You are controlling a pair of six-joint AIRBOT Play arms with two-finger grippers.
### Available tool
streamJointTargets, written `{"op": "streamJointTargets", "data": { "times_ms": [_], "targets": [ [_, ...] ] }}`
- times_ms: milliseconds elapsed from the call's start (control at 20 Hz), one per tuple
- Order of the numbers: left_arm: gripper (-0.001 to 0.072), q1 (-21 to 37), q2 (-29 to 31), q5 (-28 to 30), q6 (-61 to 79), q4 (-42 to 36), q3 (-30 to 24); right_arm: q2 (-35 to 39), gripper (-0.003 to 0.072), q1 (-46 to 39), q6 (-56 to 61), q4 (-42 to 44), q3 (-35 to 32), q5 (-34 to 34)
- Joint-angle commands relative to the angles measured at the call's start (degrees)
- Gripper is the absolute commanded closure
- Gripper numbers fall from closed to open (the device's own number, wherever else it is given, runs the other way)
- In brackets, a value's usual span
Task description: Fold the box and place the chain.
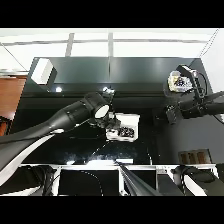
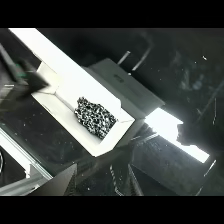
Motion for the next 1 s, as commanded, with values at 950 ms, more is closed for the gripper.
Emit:
{"op": "streamJointTargets", "data": {
  "times_ms": [950],
  "targets": [
    [-0.0008, 20.2, 8.8, 22.7, 122.1, -42.9, -28.6, 0.2, 0.0299, -0.3, 3.7, -2.5, 0.0, -6.6]
  ]
}}
